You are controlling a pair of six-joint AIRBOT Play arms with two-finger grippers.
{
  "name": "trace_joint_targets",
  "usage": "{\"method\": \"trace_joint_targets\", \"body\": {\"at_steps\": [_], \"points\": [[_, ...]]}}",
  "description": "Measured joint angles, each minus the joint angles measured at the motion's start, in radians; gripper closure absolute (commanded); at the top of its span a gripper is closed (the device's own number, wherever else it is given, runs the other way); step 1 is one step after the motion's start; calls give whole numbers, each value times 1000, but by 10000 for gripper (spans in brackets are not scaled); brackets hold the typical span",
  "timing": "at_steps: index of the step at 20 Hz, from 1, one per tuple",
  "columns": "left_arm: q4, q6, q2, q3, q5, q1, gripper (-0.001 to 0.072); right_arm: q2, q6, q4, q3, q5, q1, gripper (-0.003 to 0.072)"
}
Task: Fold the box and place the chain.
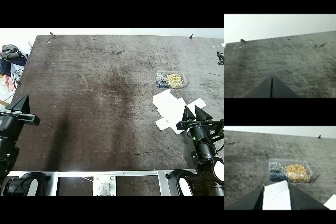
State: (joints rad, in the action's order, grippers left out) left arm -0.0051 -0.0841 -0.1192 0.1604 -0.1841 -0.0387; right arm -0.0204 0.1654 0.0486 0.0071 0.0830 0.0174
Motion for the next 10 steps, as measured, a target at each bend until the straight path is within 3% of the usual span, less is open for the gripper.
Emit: {"method": "trace_joint_targets", "body": {"at_steps": [2,3,7,10], "points": [[0,0,0,0,0,0,697,0,-3,0,0,-2,0,307],[0,0,0,0,0,0,697,0,-7,0,2,-8,0,243],[0,0,0,0,0,0,697,-6,-16,0,39,-5,0,243],[0,0,0,0,0,0,698,-88,-18,4,129,52,0,243]]}}
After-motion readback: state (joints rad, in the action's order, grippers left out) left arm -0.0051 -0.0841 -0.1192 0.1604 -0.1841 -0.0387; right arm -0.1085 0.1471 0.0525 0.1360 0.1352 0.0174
